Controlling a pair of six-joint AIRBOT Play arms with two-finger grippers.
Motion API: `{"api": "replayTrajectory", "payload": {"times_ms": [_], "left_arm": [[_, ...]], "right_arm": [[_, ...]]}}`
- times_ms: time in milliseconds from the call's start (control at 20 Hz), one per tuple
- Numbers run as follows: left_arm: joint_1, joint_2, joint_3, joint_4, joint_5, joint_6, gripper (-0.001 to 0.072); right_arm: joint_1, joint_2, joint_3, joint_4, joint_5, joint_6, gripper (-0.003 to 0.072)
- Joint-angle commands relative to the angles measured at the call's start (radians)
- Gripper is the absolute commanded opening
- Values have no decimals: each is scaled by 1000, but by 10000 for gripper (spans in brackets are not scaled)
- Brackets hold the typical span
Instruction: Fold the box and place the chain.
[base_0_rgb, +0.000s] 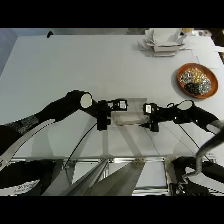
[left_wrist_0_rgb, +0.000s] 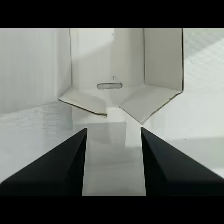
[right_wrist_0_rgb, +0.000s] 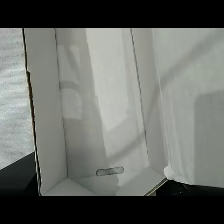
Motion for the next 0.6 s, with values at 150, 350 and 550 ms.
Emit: {"api": "replayTrajectory", "payload": {"times_ms": [150,350,550], "left_arm": [[-9,1,0,1,-18,105,376],[-26,0,0,-39,56,105,305],[-47,-2,0,-42,89,105,186]], "right_arm": [[0,0,0,2,0,2,458],[0,0,0,2,1,2,458],[0,0,0,2,0,2,458]]}}
